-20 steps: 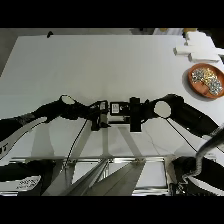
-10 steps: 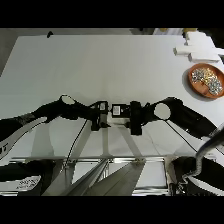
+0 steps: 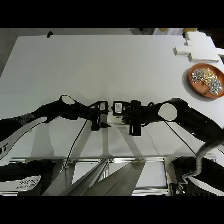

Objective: Fold the box and place the chain.

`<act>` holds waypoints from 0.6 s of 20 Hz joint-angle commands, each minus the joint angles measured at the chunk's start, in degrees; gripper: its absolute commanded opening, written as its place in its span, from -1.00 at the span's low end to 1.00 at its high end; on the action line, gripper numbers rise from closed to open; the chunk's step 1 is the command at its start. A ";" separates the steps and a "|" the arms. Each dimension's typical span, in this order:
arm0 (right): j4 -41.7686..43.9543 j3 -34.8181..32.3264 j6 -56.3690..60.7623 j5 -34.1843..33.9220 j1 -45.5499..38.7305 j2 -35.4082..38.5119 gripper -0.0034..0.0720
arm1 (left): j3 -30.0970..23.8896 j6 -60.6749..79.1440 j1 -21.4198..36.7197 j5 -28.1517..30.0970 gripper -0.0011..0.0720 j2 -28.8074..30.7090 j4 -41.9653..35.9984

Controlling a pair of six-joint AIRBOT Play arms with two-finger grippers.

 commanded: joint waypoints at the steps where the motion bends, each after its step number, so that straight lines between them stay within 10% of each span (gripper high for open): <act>1: 1.09 -0.02 0.09 -0.87 0.00 -1.20 -0.86 | -0.02 0.00 0.02 0.00 -0.27 0.04 -0.02; 12: 0.68 -0.09 0.26 -0.66 -0.02 -2.14 -0.86 | -0.02 0.00 0.02 0.00 -0.27 0.04 -0.02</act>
